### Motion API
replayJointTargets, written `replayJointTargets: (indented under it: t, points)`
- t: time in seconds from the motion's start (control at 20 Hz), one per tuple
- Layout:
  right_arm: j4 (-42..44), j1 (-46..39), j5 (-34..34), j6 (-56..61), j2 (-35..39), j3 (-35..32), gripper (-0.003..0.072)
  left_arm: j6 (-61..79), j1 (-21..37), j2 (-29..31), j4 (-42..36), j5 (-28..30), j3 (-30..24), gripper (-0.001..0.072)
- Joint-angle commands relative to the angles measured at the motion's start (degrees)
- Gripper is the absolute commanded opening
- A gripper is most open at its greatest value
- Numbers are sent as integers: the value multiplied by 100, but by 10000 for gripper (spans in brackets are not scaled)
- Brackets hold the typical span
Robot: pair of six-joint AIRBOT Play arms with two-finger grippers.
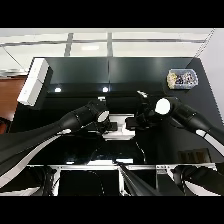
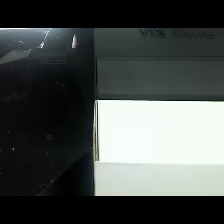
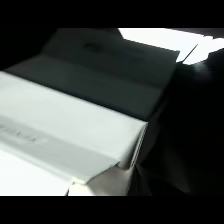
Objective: Fold the box and place the chain.
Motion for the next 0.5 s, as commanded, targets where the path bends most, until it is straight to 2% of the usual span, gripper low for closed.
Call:
replayJointTargets:
  t: [0.0,0.15,0.45]
  points:
    - [-1300,540,-151,1182,-7,42,445,0,4,-2,0,0,0,24]
    - [-1838,898,-151,1746,-74,57,445,2,4,-2,0,2,0,24]
    - [-1993,1228,-74,2260,-417,221,443,0,4,-2,2,20,0,24]
